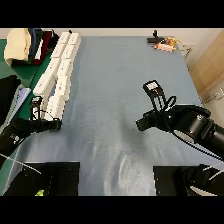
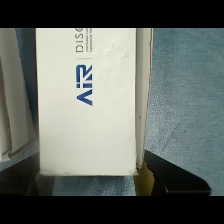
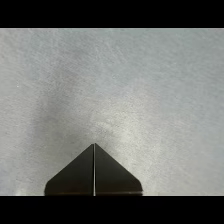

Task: Fold the box.

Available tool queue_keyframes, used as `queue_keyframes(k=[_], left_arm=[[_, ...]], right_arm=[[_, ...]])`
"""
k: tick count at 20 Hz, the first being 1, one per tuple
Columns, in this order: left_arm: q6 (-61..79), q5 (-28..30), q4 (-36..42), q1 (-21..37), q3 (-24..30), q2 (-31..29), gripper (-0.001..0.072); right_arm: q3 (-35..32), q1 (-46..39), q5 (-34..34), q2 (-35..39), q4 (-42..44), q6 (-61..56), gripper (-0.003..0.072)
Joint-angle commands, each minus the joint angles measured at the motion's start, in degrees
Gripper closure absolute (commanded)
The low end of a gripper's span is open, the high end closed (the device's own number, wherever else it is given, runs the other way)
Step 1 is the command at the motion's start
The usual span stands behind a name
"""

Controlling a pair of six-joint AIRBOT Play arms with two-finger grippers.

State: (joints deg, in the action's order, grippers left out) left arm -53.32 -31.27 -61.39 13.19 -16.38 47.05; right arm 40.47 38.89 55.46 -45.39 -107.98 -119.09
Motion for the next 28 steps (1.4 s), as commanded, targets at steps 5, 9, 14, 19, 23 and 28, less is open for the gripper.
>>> queue_keyframes(k=[5,9,14,19,23,28], left_arm=[[-0.31,-9.66,-5.35,0.11,-1.79,-4.02,0.0016],[-3.52,-16.22,-7.76,0.11,-4.50,-7.65,0.0016],[-11.37,-32.76,-12.70,0.11,-12.02,-11.65,0.0016],[-10.60,-40.76,2.54,-0.90,-21.33,-14.25,0.0016],[-10.14,-36.28,11.65,-9.86,-27.19,-12.35,0.0016],[-10.67,-25.03,11.67,-27.85,-32.50,-2.64,0.0015]], right_arm=[[0.00,0.00,0.00,-0.02,0.15,0.00,0.0681],[0.00,0.00,0.00,-0.02,0.15,0.20,0.0681],[-0.02,0.00,-0.04,-0.02,0.17,0.17,0.0681],[0.42,0.00,-1.33,-2.40,1.22,0.17,0.0681],[5.53,0.00,-1.31,-10.08,5.22,2.89,0.0681],[19.54,-0.02,3.26,-22.32,6.56,4.74,0.0681]])
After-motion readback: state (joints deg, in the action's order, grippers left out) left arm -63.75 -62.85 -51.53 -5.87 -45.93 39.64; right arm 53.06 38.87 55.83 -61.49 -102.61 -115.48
